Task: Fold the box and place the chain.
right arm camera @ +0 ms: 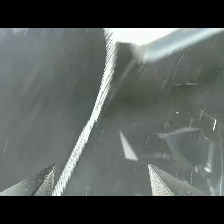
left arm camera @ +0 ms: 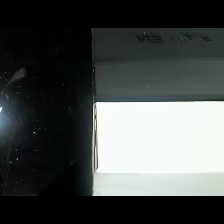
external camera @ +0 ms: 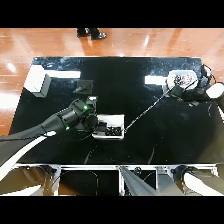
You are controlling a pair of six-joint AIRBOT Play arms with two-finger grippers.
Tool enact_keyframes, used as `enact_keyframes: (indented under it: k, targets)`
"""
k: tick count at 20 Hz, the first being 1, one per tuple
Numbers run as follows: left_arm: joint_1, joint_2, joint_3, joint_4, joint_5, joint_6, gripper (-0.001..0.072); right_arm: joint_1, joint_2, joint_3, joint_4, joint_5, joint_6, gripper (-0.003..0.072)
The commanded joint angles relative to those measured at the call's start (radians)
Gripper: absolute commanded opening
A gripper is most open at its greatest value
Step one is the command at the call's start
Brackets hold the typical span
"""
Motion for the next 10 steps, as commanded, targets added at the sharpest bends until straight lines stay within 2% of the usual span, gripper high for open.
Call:
enact_keyframes:
  k: [1, 4, 9, 10]
  targets:
    - [0.001, 0.000, 0.001, 0.000, 0.000, 0.000, 0.0023, -0.040, -0.185, 0.087, 0.096, -0.121, 0.022, 0.0687]
    - [0.001, 0.000, 0.001, 0.000, 0.000, 0.000, 0.0023, -0.037, -0.307, 0.178, 0.138, -0.116, 0.022, 0.0686]
    - [0.001, 0.000, 0.001, 0.000, 0.000, 0.000, 0.0023, -0.012, -0.395, 0.241, 0.162, -0.130, 0.020, 0.0670]
    - [0.001, 0.000, 0.001, 0.000, 0.000, 0.000, 0.0023, -0.002, -0.402, 0.243, 0.162, -0.140, 0.013, 0.0529]
